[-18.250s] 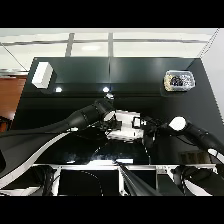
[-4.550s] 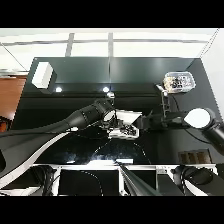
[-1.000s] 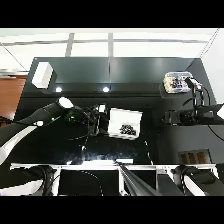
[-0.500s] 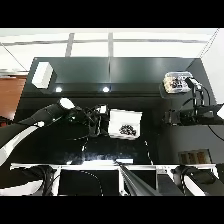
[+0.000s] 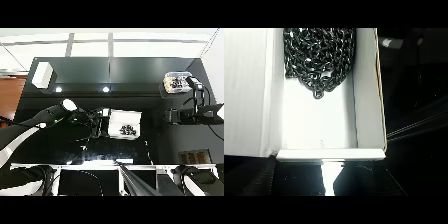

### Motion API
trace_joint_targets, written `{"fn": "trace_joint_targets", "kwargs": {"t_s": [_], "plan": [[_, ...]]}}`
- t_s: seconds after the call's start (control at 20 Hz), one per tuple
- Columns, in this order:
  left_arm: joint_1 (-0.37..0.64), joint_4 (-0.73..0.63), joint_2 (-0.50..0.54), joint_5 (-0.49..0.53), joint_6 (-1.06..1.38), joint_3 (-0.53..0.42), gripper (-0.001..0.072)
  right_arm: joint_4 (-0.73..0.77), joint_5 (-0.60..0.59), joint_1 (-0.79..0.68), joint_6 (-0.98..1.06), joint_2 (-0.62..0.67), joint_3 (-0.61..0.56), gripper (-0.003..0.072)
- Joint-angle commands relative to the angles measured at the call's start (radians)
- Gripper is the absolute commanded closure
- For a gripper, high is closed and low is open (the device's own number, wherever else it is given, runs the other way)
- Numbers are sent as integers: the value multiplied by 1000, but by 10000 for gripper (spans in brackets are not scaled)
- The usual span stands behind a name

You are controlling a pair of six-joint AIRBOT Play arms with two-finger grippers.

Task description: Fold the box and place the chain.

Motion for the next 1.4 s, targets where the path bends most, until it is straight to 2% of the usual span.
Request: {"fn": "trace_joint_targets", "kwargs": {"t_s": [0.0, 0.8, 0.9, 0.95, 1.0, 1.05, 1.2, 1.25, 1.3, 1.35], "plan": [[-2, 4, 0, 6, -4, 1, 10, -1, -6, 0, 0, 1, 1, 421], [-21, 11, 1, 15, -11, 1, 13, 0, -6, 0, 16, 1, 1, 421], [-21, 11, 1, 15, -11, 1, 60, -1, -6, 0, 16, 1, 1, 421], [-21, 11, 1, 15, -11, 1, 189, 0, -6, 0, 15, 1, 1, 421], [-22, 14, 1, 14, -11, 1, 279, -1, -6, 0, 15, 1, 1, 421], [-23, 18, 1, 14, -11, 1, 307, 0, -6, 0, 15, 1, 1, 421], [-23, 18, 1, 14, -11, 1, 306, 23, -58, 5, 15, 0, 1, 419], [-23, 18, 1, 14, -11, 1, 306, 58, -110, 16, 14, -3, 1, 360], [-23, 18, 1, 14, -11, 1, 307, 93, -173, 32, 13, -13, 1, -8], [-23, 18, 1, 14, -11, 1, 306, 128, -231, 44, -14, -37, 4, -31]]}}
